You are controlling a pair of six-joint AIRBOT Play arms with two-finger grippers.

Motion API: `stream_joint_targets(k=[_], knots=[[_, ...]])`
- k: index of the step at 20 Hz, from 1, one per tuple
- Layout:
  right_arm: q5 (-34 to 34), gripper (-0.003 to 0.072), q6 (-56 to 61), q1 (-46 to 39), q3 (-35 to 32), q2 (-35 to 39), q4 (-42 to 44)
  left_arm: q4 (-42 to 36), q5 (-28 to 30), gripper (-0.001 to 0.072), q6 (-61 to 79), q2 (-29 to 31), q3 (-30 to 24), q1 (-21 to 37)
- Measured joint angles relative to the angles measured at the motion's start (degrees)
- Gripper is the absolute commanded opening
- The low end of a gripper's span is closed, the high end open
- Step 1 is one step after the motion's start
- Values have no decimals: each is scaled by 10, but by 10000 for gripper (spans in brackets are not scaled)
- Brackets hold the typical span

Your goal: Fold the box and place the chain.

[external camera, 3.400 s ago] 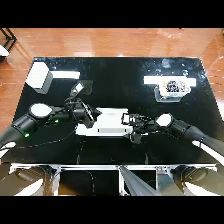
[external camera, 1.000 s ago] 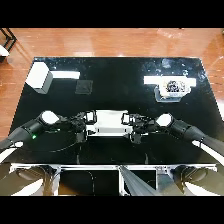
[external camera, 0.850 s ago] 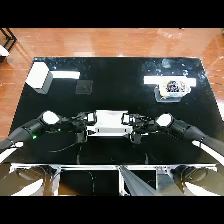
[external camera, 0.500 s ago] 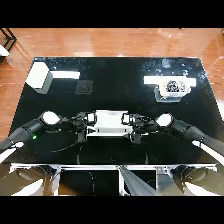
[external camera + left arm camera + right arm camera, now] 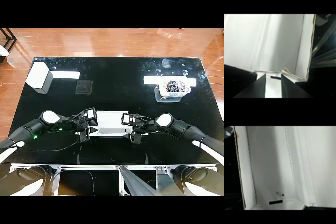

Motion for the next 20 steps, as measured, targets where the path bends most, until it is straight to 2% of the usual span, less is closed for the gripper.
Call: stream_joint_targets(k=[9, 11, 12, 15, 16, 17, 19, 20], knots=[[0, 428, 0, 0, 0, 0, 0, -26, 7, 215, 6, -24, 5, -26], [0, 428, 1, 0, 0, 0, 0, -28, 9, 369, 6, -25, 5, -27], [0, 428, 1, 0, 0, 0, 0, -29, 9, 375, 6, -25, 5, -28], [0, 428, 0, 0, 0, 0, 0, -27, 13, 361, 6, -25, 5, -28], [0, 428, 0, 0, 0, 0, 0, -27, 13, 284, 5, -25, 5, -28], [0, 428, 0, 0, 0, 0, 0, -27, 14, 290, 5, -25, 5, -28], [0, 428, 0, 0, 0, 0, 0, -28, 13, 457, 6, -25, 5, -28], [0, 428, 0, 0, 0, 0, 0, -28, 14, 452, 5, -25, 5, -28]])
